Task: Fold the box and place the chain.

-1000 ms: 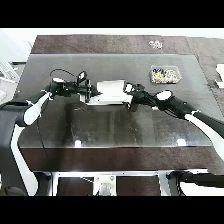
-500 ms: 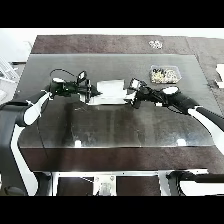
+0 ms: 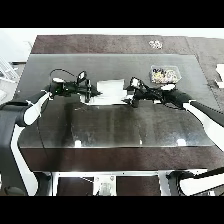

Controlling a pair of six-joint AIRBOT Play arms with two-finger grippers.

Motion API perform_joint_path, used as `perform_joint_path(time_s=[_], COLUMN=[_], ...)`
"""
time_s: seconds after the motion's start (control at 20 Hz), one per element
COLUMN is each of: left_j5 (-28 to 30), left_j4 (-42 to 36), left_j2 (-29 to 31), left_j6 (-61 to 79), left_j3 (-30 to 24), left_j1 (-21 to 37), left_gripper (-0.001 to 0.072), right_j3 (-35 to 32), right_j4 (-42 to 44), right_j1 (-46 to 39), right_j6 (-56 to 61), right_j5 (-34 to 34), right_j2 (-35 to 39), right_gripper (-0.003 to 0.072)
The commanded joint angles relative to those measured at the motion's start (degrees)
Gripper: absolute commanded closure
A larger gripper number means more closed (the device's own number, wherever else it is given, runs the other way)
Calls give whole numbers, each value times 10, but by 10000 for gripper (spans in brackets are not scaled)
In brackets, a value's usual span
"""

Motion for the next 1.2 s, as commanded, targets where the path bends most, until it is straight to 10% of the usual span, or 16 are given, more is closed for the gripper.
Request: perform_joint_path(time_s=[0.0,1.15], left_j5=[0,0], left_j4=[0,0], left_j2=[0,0], left_j6=[0,0], left_j3=[0,0], left_j1=[0,0], left_gripper=[689,689], right_j3=[19,151], right_j4=[1,-29], right_j1=[-15,-21], right_j6=[-1,-37], right_j5=[39,188], right_j2=[-22,-144], right_gripper=[3,3])
